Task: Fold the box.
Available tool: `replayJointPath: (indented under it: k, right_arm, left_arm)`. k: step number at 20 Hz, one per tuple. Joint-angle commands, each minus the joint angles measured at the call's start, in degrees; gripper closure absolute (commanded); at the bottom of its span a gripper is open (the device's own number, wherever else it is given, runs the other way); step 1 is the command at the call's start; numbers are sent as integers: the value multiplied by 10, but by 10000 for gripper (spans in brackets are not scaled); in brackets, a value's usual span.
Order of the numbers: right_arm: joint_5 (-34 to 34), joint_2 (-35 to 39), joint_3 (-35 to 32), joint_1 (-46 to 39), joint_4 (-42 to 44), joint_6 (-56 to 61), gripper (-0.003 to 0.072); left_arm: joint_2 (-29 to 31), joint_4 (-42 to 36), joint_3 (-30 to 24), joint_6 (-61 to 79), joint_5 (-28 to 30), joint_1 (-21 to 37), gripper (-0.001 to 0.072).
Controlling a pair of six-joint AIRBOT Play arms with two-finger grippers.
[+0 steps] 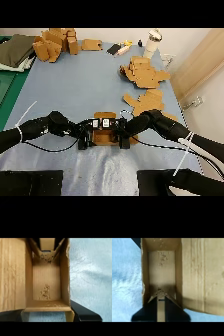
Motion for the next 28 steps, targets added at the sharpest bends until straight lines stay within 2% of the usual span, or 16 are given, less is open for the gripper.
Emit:
replayJointPath:
  k: [1, 2, 6, 9, 11, 14, 19, 23, 28]
  right_arm:
    - [-47, 26, 11, -1, -100, 174, 615]
    - [-69, 40, 19, -1, -153, 263, 681]
    - [-199, 117, 36, -3, -310, 528, 681]
    - [-269, 151, 29, -47, -399, 723, 680]
    - [-263, 151, 11, -112, -362, 752, 681]
    - [-178, 128, -35, -186, -250, 724, 681]
    - [-47, 71, -91, -197, -45, 602, 682]
    - [-36, 71, -93, -197, 62, 532, 683]
    - [-48, 72, -108, -197, 90, 523, 683]
  left_arm:
    - [0, 3, 0, 0, 2, 0, 257]
    - [0, 3, 0, 0, 2, 0, 257]
    - [0, 3, 0, 0, 2, 0, 257]
    - [0, 3, 0, 0, 2, 0, 257]
    - [0, 3, 0, 0, 2, 0, 257]
    - [0, 3, 0, 0, 2, 0, 257]
    - [0, 3, 0, 0, 2, 0, 257]
    - [0, 3, 0, 0, 2, 0, 257]
    - [0, 3, 0, 0, 2, 0, 257]
